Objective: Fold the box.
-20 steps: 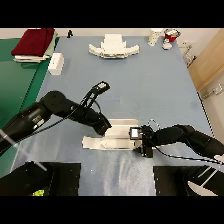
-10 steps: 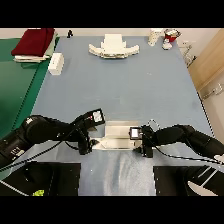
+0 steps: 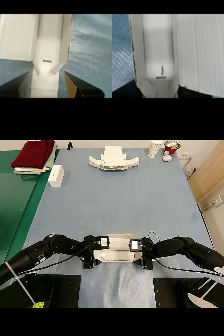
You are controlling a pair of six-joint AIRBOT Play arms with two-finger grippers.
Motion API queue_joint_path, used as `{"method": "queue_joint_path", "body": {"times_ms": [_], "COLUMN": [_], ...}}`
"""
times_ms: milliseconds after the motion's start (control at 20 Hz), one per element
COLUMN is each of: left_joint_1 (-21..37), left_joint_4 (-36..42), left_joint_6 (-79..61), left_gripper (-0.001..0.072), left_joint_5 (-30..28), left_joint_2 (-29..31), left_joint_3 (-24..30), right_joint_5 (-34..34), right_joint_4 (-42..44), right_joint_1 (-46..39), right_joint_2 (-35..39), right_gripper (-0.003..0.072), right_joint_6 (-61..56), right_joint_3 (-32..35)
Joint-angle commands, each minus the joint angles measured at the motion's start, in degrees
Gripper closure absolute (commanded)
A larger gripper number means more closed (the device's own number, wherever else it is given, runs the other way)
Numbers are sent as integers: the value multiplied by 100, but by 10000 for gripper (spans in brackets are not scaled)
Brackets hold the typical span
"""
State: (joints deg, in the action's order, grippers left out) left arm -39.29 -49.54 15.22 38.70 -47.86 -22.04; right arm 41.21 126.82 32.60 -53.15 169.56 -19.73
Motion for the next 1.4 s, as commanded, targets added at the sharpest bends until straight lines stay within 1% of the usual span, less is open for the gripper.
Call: {"method": "queue_joint_path", "body": {"times_ms": [0,50,250,300,350,450,600,800,850,900,950,1000,1200,1250,1300,1350], "left_joint_1": [7,7,7,7,-2,-4,-4,-4,-4,-4,-4,-2,2,9,9,9], "left_joint_4": [481,597,966,1016,1019,1274,2024,2131,2131,2131,2131,2131,2124,2092,1891,1508], "left_joint_6": [-706,-1003,-1292,-1303,-1360,-1523,-2072,-2144,-2144,-2142,-2138,-2129,-2111,-1937,-1727,-1386], "left_gripper": [313,366,369,522,661,664,664,663,657,523,296,239,247,446,673,695], "left_joint_5": [-227,-234,-380,-382,-365,-380,-369,-378,-376,-372,-352,-358,-363,-363,-348,-254], "left_joint_2": [-356,-365,-367,-367,-367,-376,-516,-728,-726,-723,-723,-723,-723,-717,-693,-643], "left_joint_3": [37,37,37,37,37,37,37,37,37,37,39,37,39,37,28,-7], "right_joint_5": [-2,-2,-2,-2,-2,-2,-2,-2,-2,-2,-2,-2,-2,-2,-2,-2], "right_joint_4": [0,0,0,0,0,0,0,0,0,0,0,0,0,0,0,0], "right_joint_1": [2,2,2,2,2,2,2,2,2,2,2,2,2,2,2,2], "right_joint_2": [0,0,0,0,0,0,0,0,0,0,0,0,0,0,0,0], "right_gripper": [276,276,276,276,276,276,276,276,276,276,276,276,276,276,276,276], "right_joint_6": [-2,-2,-2,-2,-2,-2,-2,-2,-2,-2,-2,-2,-2,-2,-2,-2], "right_joint_3": [-7,-7,-7,-7,-7,-7,-7,-7,-7,-7,-7,-7,-7,-7,-7,-7]}}
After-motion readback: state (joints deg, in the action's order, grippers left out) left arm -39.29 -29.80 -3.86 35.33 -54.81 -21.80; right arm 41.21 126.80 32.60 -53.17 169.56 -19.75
